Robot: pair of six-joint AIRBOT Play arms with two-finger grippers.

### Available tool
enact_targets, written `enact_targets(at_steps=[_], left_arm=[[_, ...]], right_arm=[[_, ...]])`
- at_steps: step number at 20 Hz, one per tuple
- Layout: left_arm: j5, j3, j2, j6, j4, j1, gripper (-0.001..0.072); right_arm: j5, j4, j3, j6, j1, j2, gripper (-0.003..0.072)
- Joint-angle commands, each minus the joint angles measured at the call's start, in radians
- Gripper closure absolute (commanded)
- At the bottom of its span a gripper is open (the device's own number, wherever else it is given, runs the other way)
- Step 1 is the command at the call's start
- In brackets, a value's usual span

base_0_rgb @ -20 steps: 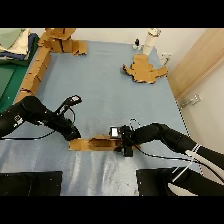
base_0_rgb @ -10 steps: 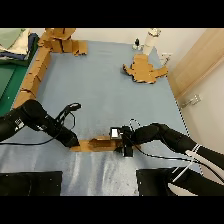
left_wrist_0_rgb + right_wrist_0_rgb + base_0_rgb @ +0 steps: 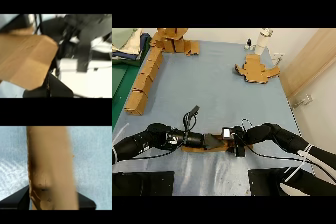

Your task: Fold the box.

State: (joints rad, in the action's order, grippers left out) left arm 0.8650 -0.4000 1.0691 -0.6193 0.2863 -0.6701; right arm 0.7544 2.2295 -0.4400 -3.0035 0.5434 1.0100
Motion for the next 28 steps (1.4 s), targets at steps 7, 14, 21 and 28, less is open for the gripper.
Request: enact_targets(at_steps=[7, 14, 21, 28], left_arm=[[-0.377, -0.056, 0.185, 0.182, 0.192, -0.060, 0.0700], [-0.471, -0.116, 0.224, 0.051, -0.010, -0.070, 0.0700], [-0.414, -0.136, 0.222, 0.023, -0.092, -0.035, 0.0700], [-0.266, -0.148, 0.215, 0.016, -0.093, -0.020, 0.0699]], right_arm=[[-0.002, 0.002, 0.001, 0.000, 0.001, 0.000, 0.0189], [-0.002, 0.002, 0.001, 0.001, 0.000, 0.000, 0.0189], [-0.002, 0.002, 0.001, 0.000, 0.000, 0.000, 0.0189], [-0.002, 0.000, 0.001, 0.000, 0.000, 0.000, 0.0189]])
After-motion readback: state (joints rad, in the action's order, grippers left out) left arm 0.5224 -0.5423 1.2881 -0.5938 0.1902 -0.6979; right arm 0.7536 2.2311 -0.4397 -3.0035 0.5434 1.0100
